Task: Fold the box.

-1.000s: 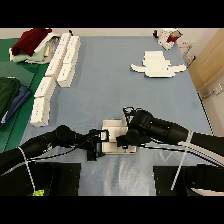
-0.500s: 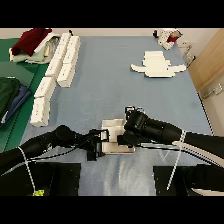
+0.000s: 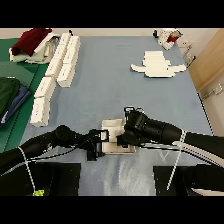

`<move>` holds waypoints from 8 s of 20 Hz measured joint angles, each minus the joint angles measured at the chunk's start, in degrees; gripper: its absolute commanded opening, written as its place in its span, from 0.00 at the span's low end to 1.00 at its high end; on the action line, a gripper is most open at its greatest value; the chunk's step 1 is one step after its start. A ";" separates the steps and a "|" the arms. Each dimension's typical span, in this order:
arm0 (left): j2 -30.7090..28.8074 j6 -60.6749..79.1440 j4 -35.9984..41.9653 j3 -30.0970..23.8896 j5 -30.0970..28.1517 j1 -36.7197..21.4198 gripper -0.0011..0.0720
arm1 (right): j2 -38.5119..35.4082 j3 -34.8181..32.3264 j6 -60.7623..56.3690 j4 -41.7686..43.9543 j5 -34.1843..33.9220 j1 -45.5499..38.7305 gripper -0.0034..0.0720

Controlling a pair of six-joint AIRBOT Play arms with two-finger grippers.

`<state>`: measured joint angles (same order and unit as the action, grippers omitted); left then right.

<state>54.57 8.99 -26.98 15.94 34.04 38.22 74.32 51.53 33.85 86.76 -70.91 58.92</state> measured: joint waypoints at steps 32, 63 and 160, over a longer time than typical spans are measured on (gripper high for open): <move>0.00 0.00 0.00 0.00 -0.02 0.00 0.66 | 13.35 6.12 83.67 58.03 -13.79 -41.57 0.05; 0.00 0.00 0.02 0.00 -0.02 0.00 0.66 | -27.67 -24.15 104.65 33.83 36.41 -7.93 0.72; 0.00 0.04 0.00 0.00 0.07 0.00 0.66 | -27.54 -21.77 81.68 6.36 37.88 7.21 0.67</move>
<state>54.57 9.04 -26.98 15.94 34.11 38.22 46.78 29.76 115.52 93.12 -33.04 66.13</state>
